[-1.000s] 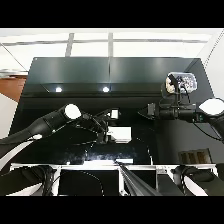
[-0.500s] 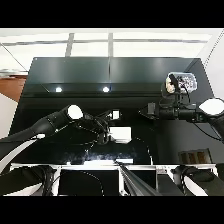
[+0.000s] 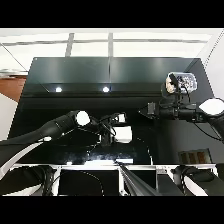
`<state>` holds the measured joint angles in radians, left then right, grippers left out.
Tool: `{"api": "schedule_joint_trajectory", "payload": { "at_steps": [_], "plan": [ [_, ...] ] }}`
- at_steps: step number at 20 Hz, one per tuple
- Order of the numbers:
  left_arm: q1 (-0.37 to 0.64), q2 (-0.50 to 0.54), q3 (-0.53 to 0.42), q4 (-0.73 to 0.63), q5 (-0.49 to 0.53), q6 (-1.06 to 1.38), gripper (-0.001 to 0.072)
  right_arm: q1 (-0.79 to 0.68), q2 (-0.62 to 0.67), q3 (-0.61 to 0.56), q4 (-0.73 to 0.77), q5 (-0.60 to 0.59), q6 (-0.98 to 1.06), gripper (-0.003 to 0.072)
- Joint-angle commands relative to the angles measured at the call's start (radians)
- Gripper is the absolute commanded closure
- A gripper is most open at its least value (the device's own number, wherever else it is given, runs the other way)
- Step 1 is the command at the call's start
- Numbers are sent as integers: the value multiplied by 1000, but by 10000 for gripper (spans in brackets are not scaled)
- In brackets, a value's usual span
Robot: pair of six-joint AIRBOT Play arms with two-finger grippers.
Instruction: Fold the box and place the chain.
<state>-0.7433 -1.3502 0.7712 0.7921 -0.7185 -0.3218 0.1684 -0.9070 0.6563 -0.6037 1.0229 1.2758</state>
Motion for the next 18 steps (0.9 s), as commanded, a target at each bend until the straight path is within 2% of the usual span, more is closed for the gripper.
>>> {"api": "schedule_joint_trajectory", "payload": {
  "at_steps": [1, 5, 8, 12, 16, 18],
  "plan": [
    [89, 59, 23, 144, 26, -174, 337, 0, 0, 1, 0, -6, 0, 638],
    [414, 138, 57, 169, 2, -201, 337, 0, 0, 1, 1, -22, 0, 637],
    [682, 71, 171, 169, 56, -210, 337, 0, 0, 1, 1, -22, 0, 638],
    [908, -182, 503, 184, 25, -354, 335, 0, 0, 1, 2, -22, 1, 637],
    [1012, -436, 839, 419, 2, -621, 334, 1, 0, 1, 13, -2, 5, 637],
    [1064, -525, 945, 430, 2, -710, 334, 1, 0, 1, 19, 1, 4, 637]
  ]
}}
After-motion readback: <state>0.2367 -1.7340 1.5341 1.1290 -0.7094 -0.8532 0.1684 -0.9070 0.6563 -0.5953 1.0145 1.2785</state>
